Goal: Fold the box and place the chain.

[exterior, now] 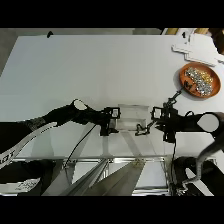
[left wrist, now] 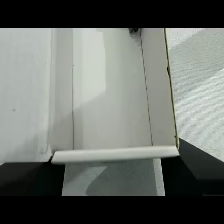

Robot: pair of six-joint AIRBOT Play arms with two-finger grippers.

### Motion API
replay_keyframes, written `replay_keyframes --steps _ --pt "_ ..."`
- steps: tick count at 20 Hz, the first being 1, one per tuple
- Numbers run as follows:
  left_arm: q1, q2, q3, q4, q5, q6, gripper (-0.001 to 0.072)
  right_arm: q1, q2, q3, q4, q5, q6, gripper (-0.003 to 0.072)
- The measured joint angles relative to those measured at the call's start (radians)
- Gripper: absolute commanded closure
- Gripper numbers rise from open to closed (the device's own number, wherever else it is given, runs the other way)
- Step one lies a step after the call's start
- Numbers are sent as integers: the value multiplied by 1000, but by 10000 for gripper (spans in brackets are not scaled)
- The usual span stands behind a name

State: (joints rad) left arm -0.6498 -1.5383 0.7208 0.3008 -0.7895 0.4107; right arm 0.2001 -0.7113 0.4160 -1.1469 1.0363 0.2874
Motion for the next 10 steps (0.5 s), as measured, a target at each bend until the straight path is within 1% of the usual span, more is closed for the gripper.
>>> replay_keyframes --steps 2,3,4,7,10 --pt "0 0 0 0 0 0 540 -2 -8 -39 37 -55 -55 481" --pt "0 0 0 0 0 0 540 -2 -14 -52 57 -74 -80 449" --pt "0 0 0 0 0 0 540 -2 -22 -61 80 -89 -106 444" --pt "0 0 0 0 0 0 540 21 -43 -77 136 -134 -168 446" --pt "0 0 0 0 0 0 540 39 -58 -82 159 -164 -198 446"
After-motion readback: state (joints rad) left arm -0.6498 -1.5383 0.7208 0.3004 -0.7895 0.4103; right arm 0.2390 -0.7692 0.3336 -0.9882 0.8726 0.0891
